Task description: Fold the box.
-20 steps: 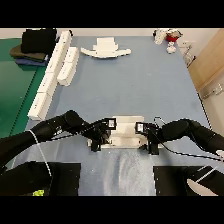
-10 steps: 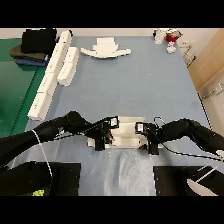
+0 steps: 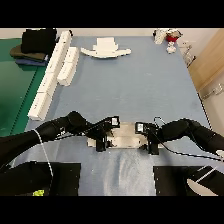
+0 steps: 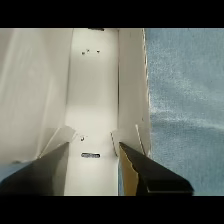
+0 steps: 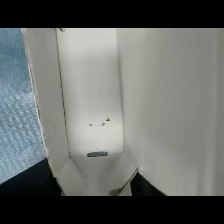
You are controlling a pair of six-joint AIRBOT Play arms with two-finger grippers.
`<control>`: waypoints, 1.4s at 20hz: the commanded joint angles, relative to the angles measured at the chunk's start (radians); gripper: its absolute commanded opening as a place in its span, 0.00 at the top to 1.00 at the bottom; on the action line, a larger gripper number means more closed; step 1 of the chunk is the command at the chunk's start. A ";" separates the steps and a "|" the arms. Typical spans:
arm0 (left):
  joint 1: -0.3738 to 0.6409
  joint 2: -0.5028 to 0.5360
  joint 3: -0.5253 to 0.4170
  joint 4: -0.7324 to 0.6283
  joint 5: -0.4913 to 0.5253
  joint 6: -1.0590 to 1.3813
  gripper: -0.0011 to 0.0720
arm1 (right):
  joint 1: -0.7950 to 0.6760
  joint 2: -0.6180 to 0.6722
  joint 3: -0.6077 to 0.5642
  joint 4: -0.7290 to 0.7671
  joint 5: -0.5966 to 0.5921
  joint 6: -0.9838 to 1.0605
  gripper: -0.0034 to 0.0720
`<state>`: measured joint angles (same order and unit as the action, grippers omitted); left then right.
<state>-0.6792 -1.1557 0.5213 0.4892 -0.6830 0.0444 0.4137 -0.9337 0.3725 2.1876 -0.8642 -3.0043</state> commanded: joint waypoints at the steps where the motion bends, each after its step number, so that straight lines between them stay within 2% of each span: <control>1: -0.001 0.000 0.000 -0.003 -0.006 -0.019 0.46 | 0.000 0.000 0.001 0.000 0.000 0.000 0.27; 2: 0.000 0.000 0.000 0.005 -0.008 -0.029 0.79 | 0.000 0.000 0.001 0.000 0.000 0.000 0.27; 3: 0.000 0.000 0.000 0.013 -0.009 -0.037 0.97 | 0.000 0.000 0.001 0.000 0.000 0.000 0.27; 6: 0.002 0.020 0.000 0.075 -0.008 -0.176 0.97 | 0.000 0.000 0.001 0.000 0.000 0.000 0.27; 10: 0.002 0.140 0.000 0.268 -0.055 -0.615 0.97 | 0.000 0.000 0.001 0.000 0.000 0.000 0.27; 14: 0.009 0.332 0.000 0.564 -0.085 -1.091 0.97 | 0.000 0.000 0.001 0.000 0.000 0.000 0.27; 16: 0.055 0.402 0.000 0.710 -0.087 -1.373 0.97 | 0.000 0.000 0.001 0.000 0.000 0.000 0.27; 18: 0.125 0.438 0.000 0.805 -0.098 -1.546 0.97 | 0.000 0.000 0.001 0.000 0.000 0.000 0.27; 24: 0.363 0.372 -0.045 0.825 -0.272 -1.632 0.97 | 0.000 0.000 0.001 0.000 0.000 0.000 0.27; 26: 0.382 0.343 -0.077 0.752 -0.279 -1.598 0.97 | 0.000 0.000 0.001 0.000 0.000 0.000 0.27; 28: 0.363 0.330 -0.115 0.603 -0.264 -1.504 0.97 | 0.000 0.000 0.001 0.000 0.000 0.000 0.27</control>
<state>-0.3363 -0.8017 0.4492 1.2297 -0.9302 -1.5219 0.4137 -0.9337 0.3725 2.1876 -0.8642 -3.0039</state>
